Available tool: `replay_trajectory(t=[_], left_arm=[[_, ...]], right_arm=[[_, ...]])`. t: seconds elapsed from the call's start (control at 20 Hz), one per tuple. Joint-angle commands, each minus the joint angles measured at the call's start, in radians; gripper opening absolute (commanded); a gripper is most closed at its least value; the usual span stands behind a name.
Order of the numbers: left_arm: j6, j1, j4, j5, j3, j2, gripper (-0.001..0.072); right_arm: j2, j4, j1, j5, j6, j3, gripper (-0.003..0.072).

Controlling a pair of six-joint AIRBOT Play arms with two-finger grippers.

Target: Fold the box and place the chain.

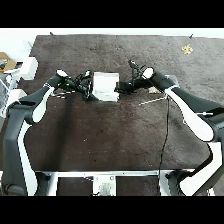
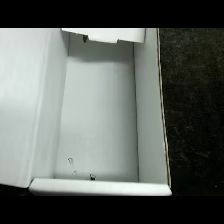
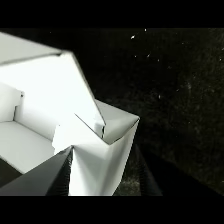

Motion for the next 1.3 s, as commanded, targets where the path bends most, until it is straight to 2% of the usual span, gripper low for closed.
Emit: replay_trajectory(t=[0.0,0.25,0.3,0.35,0.6,0.8,1.25], left_arm=[[0.001,0.000,-0.005,0.002,0.001,0.000,0.0411],[0.001,0.000,-0.005,0.002,0.001,0.000,0.0411],[0.001,0.000,-0.005,0.002,0.001,0.000,0.0411],[0.001,0.000,-0.005,0.002,0.001,0.000,0.0411],[0.001,0.000,-0.005,0.002,0.001,0.000,0.0411],[0.001,0.000,-0.005,0.002,0.001,0.000,0.0411],[0.001,0.000,-0.005,0.002,0.001,0.000,0.0411]], right_arm=[[-0.049,-0.151,0.033,0.074,0.123,0.091,0.0439],[-0.068,-0.432,0.107,0.179,0.312,0.224,0.0437],[-0.068,-0.464,0.118,0.200,0.341,0.241,0.0410],[-0.072,-0.491,0.130,0.217,0.361,0.258,0.0317],[-0.172,-0.549,0.172,0.366,0.443,0.385,0.0317],[-0.194,-0.646,0.201,0.353,0.544,0.388,0.0316],[-0.219,-0.653,0.216,0.308,0.636,0.388,0.0316]])
